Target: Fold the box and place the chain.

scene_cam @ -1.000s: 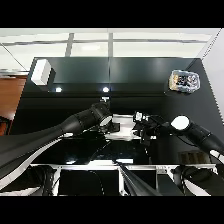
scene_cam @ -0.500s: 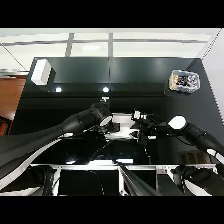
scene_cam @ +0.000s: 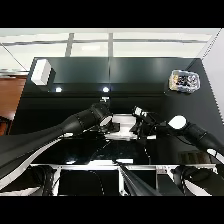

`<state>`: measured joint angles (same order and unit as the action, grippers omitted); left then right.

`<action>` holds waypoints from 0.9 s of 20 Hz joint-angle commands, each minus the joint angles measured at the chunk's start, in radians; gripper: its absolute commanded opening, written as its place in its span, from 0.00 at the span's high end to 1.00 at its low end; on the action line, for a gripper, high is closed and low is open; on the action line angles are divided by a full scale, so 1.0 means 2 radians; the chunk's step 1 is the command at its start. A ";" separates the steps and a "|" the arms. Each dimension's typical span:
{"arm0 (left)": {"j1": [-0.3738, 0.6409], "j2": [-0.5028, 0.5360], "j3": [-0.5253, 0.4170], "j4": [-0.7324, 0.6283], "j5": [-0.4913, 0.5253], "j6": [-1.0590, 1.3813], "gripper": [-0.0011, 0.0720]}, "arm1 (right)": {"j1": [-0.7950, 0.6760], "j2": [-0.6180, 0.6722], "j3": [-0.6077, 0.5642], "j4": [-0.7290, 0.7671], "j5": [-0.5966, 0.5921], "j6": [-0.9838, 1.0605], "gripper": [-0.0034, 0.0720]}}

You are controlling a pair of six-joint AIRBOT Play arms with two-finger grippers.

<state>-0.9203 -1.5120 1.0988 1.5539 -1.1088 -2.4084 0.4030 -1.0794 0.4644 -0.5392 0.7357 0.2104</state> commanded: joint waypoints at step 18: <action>0.000 0.000 0.000 0.000 -0.001 0.000 0.95 | -0.392 0.056 -0.016 -0.175 0.189 0.527 0.93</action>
<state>-0.9203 -1.5120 1.0988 1.5532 -1.1091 -2.4100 -0.3767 -0.9432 0.4919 -0.8616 1.1137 1.1843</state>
